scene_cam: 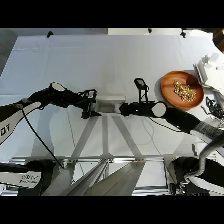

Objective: Fold the box and place the chain.

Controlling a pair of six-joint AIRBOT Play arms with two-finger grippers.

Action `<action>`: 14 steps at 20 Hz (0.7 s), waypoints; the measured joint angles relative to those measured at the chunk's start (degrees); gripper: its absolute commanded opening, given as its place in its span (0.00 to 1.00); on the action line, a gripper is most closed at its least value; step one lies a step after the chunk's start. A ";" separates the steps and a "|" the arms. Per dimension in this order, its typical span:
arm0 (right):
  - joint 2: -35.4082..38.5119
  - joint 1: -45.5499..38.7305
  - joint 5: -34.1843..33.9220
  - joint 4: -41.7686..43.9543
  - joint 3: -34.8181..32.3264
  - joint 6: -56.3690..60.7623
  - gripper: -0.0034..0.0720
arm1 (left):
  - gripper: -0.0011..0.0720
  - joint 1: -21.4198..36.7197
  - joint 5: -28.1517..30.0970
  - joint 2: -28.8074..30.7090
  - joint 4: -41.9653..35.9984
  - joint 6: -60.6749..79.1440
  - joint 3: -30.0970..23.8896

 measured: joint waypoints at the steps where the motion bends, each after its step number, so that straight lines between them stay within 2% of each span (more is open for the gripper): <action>1: -0.11 0.13 -0.39 -0.44 0.09 0.35 0.53 | 0.39 0.00 0.00 0.00 0.00 -0.04 0.00; 6: -0.42 0.42 2.14 -4.94 3.43 1.03 0.53 | 0.39 0.04 0.20 0.00 -0.02 0.00 0.00; 7: -0.57 0.44 3.72 -6.97 4.61 1.86 0.60 | 0.39 0.04 0.17 0.00 0.00 0.02 0.02; 9: -1.11 0.52 7.89 -12.72 7.21 6.64 0.81 | 0.39 0.02 0.17 0.00 0.00 0.17 0.02; 14: -2.23 1.92 15.02 -27.71 10.78 21.00 0.81 | 0.39 -0.04 -0.09 0.00 0.13 0.28 0.02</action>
